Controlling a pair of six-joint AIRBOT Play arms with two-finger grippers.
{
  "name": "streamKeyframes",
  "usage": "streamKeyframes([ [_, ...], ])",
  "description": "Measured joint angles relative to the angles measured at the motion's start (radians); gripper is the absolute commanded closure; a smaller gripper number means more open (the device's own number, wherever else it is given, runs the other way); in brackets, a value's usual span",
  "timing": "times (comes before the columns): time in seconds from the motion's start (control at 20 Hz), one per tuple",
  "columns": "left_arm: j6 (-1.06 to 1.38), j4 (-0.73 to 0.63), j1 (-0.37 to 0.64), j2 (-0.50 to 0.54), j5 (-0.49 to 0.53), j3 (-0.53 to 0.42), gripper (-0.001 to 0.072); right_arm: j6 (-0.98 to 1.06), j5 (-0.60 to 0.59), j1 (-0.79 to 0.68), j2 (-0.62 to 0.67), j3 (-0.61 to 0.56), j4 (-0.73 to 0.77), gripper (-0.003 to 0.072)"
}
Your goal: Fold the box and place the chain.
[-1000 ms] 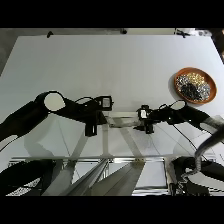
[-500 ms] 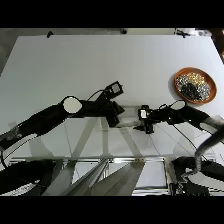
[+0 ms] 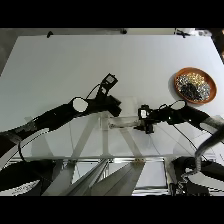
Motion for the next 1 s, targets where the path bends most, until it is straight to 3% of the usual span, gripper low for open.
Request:
streamKeyframes([
  [0.35,-0.026,0.005,0.001,-0.015,-0.046,0.000,0.0706,-0.002,0.000,0.000,0.000,0.000,-0.002,0.0303],
  [0.6,-0.029,0.122,0.027,0.099,-0.110,0.000,0.0706,-0.003,0.000,0.000,0.000,0.000,-0.004,0.0303],
  [0.8,-0.071,0.333,0.111,0.254,-0.314,0.000,0.0690,-0.003,0.000,0.000,0.000,0.000,-0.005,0.0303],
  [1.0,-0.067,0.509,0.173,0.339,-0.555,0.000,0.0537,-0.002,0.000,0.000,0.000,0.000,-0.004,0.0303],
])
